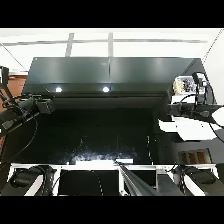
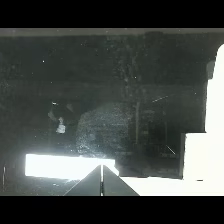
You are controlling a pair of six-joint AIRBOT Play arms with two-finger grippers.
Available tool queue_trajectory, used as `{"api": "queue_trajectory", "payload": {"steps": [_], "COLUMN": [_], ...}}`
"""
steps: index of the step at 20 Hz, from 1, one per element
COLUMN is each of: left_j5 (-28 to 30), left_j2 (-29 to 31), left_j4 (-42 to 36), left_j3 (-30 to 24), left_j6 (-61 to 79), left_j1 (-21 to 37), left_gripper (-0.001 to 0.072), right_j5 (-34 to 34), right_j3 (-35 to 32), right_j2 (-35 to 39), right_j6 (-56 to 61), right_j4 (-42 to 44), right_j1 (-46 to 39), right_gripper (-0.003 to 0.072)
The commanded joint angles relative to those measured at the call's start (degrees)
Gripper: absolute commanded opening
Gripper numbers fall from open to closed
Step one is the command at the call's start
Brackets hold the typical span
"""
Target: Fold the box and place the chain.
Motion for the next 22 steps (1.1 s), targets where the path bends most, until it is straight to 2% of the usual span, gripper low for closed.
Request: {"api": "queue_trajectory", "payload": {"steps": [1, 16, 20, 21, 22], "left_j5": [0.02, 0.04, 5.18, 6.14, 6.84], "left_j2": [-0.04, -0.04, -0.04, -0.07, -0.07], "left_j4": [0.02, 0.0, -0.85, -1.14, -2.1], "left_j3": [-0.02, -0.02, 0.04, 0.02, 0.02], "left_j6": [0.0, 0.0, 0.0, -0.02, -0.02], "left_j1": [0.04, 0.07, 0.04, 0.04, 0.04], "left_gripper": [0.003, 0.003, 0.003, 0.003, 0.003], "right_j5": [0.0, -0.68, -6.45, -8.59, -10.12], "right_j3": [0.0, 0.0, 0.0, 0.0, -0.02], "right_j2": [0.04, 0.04, 0.04, 0.02, 0.0], "right_j6": [0.02, 0.02, 0.02, 0.07, 0.07], "right_j4": [0.0, 0.39, -0.2, -0.22, -0.2], "right_j1": [0.0, 0.02, 0.0, 0.0, 0.0], "right_gripper": [0.0017, 0.0017, 0.0019, 0.0045, 0.0409]}}
